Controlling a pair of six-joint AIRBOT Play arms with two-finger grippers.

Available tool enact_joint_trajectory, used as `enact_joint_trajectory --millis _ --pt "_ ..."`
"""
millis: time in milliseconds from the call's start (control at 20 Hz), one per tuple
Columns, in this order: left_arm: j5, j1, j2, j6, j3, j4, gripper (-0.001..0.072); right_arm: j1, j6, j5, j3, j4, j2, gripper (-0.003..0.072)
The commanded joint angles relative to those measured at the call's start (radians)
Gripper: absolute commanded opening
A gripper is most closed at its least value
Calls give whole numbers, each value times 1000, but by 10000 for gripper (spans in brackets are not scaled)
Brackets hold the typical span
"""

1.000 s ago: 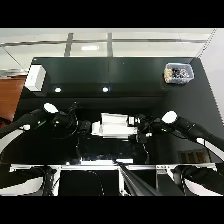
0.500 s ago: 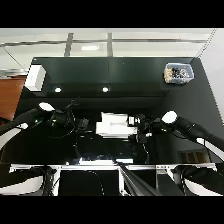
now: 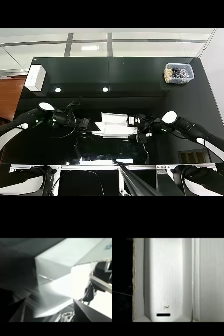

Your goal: Fold the box and place the chain.

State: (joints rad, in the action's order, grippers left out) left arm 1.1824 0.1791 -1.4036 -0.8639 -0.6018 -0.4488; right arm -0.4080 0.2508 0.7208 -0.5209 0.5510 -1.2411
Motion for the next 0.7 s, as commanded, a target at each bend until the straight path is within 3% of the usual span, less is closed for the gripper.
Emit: enact_joint_trajectory --millis 0,100,250,550,650 --pt "12 15 0 1 -20 8 684 1 0 0 0 0 0 128" --pt "12 32 0 0 -46 4 607 1 0 1 0 0 0 128" --pt "12 67 0 0 -85 3 559 1 0 0 0 0 0 128" --pt "20 76 0 -45 -120 -35 557 1 0 1 0 0 0 129" --pt "18 82 0 -64 -120 -48 490 1 0 0 0 0 0 129"
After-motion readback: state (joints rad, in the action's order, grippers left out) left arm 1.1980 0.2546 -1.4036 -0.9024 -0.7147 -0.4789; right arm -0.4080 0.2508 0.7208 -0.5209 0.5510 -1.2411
